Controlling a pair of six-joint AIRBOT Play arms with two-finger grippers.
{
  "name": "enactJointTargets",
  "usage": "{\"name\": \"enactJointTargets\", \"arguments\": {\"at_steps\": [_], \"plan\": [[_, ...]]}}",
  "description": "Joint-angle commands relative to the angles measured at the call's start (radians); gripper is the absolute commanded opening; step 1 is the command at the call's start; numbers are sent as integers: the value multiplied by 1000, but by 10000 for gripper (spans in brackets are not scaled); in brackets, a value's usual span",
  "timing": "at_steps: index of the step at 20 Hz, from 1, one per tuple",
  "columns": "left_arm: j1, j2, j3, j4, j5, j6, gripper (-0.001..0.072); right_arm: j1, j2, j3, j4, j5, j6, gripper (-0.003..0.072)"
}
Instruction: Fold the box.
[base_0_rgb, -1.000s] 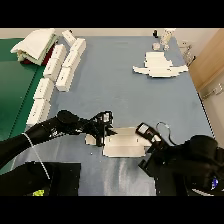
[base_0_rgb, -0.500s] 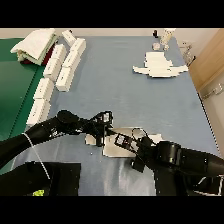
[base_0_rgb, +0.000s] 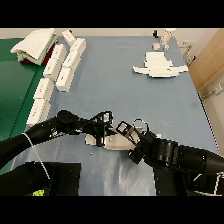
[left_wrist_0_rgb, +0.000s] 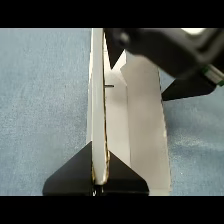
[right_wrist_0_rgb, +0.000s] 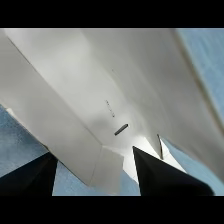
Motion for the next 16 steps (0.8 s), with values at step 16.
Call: {"name": "enactJointTargets", "arguments": {"at_steps": [16], "plan": [[1, 0, 1, 0, 0, 0, 14, -169, 74, -47, 21, 129, -292, 720]]}}
